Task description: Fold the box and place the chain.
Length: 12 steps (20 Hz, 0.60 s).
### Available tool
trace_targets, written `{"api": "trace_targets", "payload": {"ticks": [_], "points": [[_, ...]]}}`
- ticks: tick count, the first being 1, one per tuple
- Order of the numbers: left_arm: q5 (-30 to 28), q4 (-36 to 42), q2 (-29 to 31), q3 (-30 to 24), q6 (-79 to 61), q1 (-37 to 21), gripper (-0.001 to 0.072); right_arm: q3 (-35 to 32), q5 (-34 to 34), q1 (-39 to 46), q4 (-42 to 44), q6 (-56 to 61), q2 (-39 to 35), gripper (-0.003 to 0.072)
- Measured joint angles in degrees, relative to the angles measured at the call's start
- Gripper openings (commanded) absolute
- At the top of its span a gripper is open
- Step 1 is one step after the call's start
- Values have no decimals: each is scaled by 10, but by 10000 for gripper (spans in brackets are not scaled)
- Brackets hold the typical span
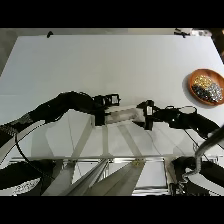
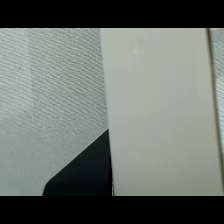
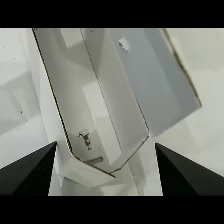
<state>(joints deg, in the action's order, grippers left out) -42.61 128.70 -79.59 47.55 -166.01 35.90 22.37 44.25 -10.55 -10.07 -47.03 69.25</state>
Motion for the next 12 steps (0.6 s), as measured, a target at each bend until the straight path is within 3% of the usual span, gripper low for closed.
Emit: {"api": "trace_targets", "payload": {"ticks": [12], "points": [[-1, 0, 0, 0, -1, 0, 11, 19, 26, -33, -43, 66, 50, 645]]}}
